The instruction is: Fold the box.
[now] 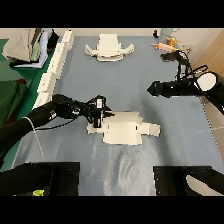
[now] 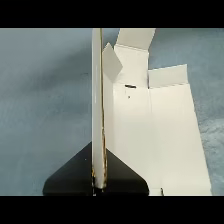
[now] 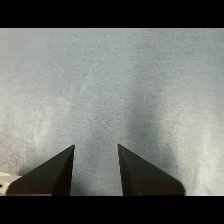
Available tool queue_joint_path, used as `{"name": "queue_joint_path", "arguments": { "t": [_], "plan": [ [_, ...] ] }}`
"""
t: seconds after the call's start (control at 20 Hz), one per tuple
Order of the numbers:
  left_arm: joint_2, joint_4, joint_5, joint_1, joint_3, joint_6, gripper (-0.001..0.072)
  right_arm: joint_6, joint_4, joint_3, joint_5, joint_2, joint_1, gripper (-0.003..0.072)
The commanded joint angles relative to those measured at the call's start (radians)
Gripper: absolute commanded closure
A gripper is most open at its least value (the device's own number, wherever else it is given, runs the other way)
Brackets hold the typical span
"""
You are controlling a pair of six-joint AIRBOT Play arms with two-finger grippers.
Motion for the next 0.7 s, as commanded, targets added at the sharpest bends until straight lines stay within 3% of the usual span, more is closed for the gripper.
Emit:
{"name": "queue_joint_path", "arguments": {
  "t": [0.0,0.3,0.5,0.65],
  "plan": [
    [0.025,-0.114,0.084,-0.014,-0.079,0.13,0.07,0.0,0.0,0.0,-0.001,0.0,0.0,0.0282],
    [0.033,-0.111,0.283,-0.143,-0.104,-0.031,0.07,0.0,0.0,0.0,-0.001,-0.001,0.001,0.0282],
    [0.033,-0.108,0.345,-0.174,-0.104,-0.093,0.0698,-0.003,-0.001,0.0,-0.001,0.0,0.001,0.0282],
    [0.033,-0.023,0.343,-0.174,-0.104,-0.173,0.0698,-0.004,-0.001,0.0,-0.001,0.0,0.001,0.0282]
  ]
}}
